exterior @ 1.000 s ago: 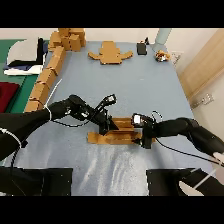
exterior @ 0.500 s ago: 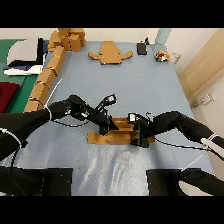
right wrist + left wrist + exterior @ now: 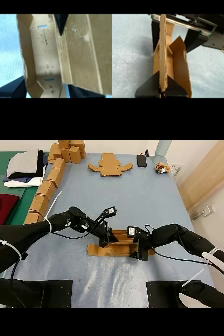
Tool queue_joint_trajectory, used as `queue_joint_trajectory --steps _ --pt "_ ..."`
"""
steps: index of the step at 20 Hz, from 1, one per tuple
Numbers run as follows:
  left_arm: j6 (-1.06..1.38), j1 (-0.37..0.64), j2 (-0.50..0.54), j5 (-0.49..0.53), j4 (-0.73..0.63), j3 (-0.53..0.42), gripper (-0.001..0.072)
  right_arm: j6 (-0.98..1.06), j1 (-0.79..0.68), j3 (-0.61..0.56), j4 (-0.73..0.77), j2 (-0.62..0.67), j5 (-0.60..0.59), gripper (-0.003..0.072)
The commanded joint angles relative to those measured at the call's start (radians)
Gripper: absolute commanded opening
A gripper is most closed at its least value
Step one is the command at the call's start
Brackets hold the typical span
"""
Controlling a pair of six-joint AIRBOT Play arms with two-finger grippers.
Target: Fold the box.
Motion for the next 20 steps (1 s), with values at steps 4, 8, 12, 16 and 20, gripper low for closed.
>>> queue_joint_trajectory --steps 4,8,12,16,20 --pt "0.0 0.0 0.0 0.002 -0.001 0.0 0.0015 -0.001 0.021 -0.055 -0.022 0.001 0.078 0.0704" --pt "0.0 0.0 0.0 0.002 -0.001 0.0 0.0015 -0.001 0.021 -0.069 -0.027 0.001 0.1 0.0694" --pt "0.0 0.0 0.0 0.002 -0.001 0.0 0.0015 -0.001 0.021 -0.069 -0.034 0.001 0.111 0.0612" --pt "0.0 0.0 0.0 0.002 -0.001 0.0 0.0015 -0.001 0.021 -0.069 -0.034 0.001 0.111 0.0534" --pt "0.0 0.0 0.0 0.002 -0.001 0.0 0.0015 -0.001 0.021 -0.069 -0.04 0.001 0.11 0.0493"
